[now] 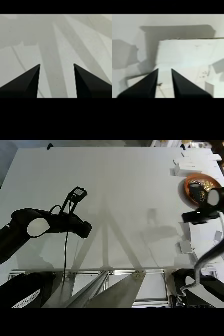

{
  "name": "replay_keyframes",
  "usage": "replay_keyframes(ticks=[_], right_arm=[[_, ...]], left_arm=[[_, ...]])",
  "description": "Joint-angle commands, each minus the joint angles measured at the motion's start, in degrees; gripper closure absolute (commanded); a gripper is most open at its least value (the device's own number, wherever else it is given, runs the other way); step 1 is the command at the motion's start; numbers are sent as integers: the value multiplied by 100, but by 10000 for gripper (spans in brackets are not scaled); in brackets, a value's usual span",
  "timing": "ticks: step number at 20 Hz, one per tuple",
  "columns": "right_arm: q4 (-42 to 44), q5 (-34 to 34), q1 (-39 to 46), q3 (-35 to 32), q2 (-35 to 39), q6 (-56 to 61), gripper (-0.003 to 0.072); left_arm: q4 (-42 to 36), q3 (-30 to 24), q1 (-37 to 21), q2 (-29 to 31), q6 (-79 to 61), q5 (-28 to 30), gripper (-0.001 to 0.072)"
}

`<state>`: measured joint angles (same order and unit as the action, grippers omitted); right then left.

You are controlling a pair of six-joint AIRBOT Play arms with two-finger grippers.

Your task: Fold the box and place the chain.

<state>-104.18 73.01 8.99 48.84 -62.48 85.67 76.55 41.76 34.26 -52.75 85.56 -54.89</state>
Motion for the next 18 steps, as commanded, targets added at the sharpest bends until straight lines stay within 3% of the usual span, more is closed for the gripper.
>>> replay_keyframes(ticks=[1,2,9,16,18], right_arm=[[-813,-273,1397,68,118,-105,154],[-929,-330,1694,68,114,-46,122],[-1200,-691,3386,70,-201,-170,123],[-1488,-1023,3685,70,-970,-669,162],[-1515,-1268,3683,70,-1143,-667,280]], left_arm=[[2,2,4,4,-2,2,265],[2,2,4,4,-2,2,265],[0,2,4,4,-2,2,265],[2,2,4,4,-2,0,265],[0,2,4,4,-2,2,265]])
